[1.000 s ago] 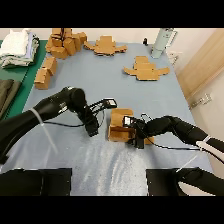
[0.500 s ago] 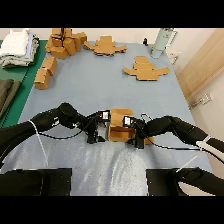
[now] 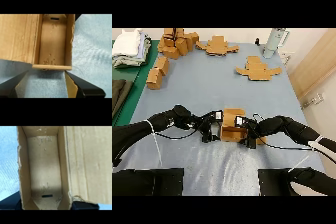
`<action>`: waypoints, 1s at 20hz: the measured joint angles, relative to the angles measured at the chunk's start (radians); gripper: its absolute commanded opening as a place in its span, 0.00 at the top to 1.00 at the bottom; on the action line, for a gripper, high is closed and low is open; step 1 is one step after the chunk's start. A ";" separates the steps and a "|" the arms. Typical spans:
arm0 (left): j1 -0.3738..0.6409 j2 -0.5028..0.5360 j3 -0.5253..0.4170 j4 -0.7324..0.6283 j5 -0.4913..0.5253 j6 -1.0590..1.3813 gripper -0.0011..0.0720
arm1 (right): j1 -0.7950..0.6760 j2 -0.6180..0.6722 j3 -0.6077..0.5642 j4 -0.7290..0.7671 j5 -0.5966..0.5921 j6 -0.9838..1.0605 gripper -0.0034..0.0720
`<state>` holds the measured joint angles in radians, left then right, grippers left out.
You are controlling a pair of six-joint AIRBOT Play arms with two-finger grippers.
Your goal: Fold the box.
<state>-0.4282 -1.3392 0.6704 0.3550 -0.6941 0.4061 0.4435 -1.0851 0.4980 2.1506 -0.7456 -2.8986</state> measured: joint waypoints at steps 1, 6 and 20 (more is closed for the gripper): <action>-0.004 -0.003 0.005 0.000 0.002 0.007 0.04 | 0.000 0.000 0.000 0.000 0.000 0.000 0.22; -0.018 -0.011 0.020 0.008 -0.011 0.019 0.04 | 0.000 0.000 0.000 0.000 0.000 0.000 0.22; -0.068 -0.013 0.023 0.062 -0.003 -0.069 0.04 | 0.000 0.000 0.000 0.000 0.000 0.000 0.22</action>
